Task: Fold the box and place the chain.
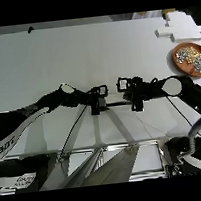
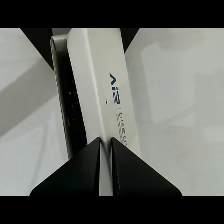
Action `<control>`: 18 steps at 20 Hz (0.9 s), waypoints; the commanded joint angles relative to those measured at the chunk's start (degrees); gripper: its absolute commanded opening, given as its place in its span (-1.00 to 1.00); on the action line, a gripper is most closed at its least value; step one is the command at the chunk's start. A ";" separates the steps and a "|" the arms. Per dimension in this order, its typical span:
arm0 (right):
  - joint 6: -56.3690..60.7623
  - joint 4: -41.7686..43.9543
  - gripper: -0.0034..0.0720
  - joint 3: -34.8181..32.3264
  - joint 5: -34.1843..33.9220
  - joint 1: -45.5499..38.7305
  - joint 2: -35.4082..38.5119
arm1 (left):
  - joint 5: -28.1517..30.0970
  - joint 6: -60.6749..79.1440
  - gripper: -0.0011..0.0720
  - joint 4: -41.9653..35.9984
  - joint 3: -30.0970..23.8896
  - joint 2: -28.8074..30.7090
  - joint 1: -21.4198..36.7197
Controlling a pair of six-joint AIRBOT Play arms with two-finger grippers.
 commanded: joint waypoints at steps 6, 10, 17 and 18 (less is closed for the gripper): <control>-0.28 0.42 -0.81 -1.73 2.14 1.29 -0.09 | -0.04 0.04 -0.86 0.07 0.02 -0.02 0.04; -0.24 0.59 -0.79 -2.89 1.66 1.29 -0.24 | -0.07 0.04 -0.86 0.09 0.02 -0.02 0.04; -0.28 3.28 -0.11 -2.89 3.19 1.27 0.61 | -0.04 0.04 -0.86 0.07 0.02 -0.02 0.04; -0.28 3.32 -0.11 -2.89 3.17 1.27 1.14 | -0.04 0.04 -0.86 0.09 0.02 -0.02 0.04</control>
